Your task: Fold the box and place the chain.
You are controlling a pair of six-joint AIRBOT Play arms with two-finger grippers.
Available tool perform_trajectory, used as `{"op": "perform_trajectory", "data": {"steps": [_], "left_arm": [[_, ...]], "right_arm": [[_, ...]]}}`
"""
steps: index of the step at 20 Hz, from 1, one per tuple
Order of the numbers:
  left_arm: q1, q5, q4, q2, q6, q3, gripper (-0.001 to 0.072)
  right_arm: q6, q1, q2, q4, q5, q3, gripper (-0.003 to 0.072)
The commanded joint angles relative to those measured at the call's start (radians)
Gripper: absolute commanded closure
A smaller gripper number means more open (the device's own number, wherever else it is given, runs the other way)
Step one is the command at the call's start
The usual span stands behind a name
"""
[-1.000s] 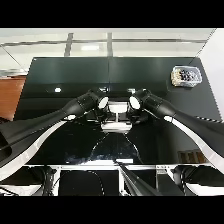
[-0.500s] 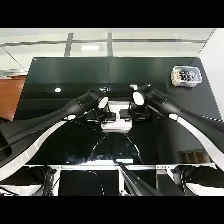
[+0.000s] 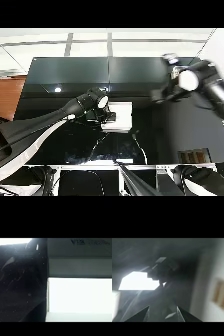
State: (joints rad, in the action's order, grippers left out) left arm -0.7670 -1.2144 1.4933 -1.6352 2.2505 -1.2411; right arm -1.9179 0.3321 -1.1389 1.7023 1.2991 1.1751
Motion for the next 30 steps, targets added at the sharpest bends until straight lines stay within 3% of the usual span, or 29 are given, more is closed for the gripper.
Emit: {"op": "perform_trajectory", "data": {"steps": [1,2,3,4,7,16,21,25,26,27,30], "left_arm": [[0.001,-0.002,-0.013,0.0,0.001,0.0,0.068],[0.001,-0.002,-0.011,0.0,0.001,0.0,0.068],[0.001,-0.002,-0.011,0.0,0.001,0.0,0.068],[0.001,-0.002,-0.011,0.0,0.001,0.0,0.068],[0.005,-0.019,-0.01,0.0,0.001,-0.01,0.068],[0.013,-0.043,0.017,-0.002,0.0,-0.051,0.068],[0.013,-0.045,0.024,-0.002,0.0,-0.051,0.068],[0.013,-0.047,0.025,-0.002,-0.003,-0.051,0.068],[0.013,-0.047,0.025,-0.002,-0.003,-0.051,0.0681],[0.013,-0.047,0.026,-0.002,-0.003,-0.051,0.068],[0.013,-0.047,0.037,-0.002,-0.003,-0.051,0.068]], "right_arm": [[-0.026,-0.232,0.035,0.13,-0.137,-0.021,0.0275],[-0.026,-0.295,0.027,0.118,-0.196,-0.032,0.0232],[-0.022,-0.346,0.014,0.103,-0.234,-0.036,0.0077],[-0.008,-0.388,-0.005,0.071,-0.262,-0.036,0.0019],[0.059,-0.461,-0.074,-0.031,-0.307,-0.036,0.002],[0.069,-0.469,-0.24,-0.106,-0.452,-0.006,0.0022],[0.05,-0.472,-0.473,-0.121,-0.383,0.291,0.0022],[-0.164,-0.527,-0.692,-0.303,-0.239,0.567,0.0024],[-0.243,-0.547,-0.721,-0.343,-0.203,0.6,0.0027],[-0.294,-0.568,-0.736,-0.39,-0.195,0.609,0.0123],[-0.349,-0.611,-0.743,-0.443,-0.196,0.609,0.0127]]}}
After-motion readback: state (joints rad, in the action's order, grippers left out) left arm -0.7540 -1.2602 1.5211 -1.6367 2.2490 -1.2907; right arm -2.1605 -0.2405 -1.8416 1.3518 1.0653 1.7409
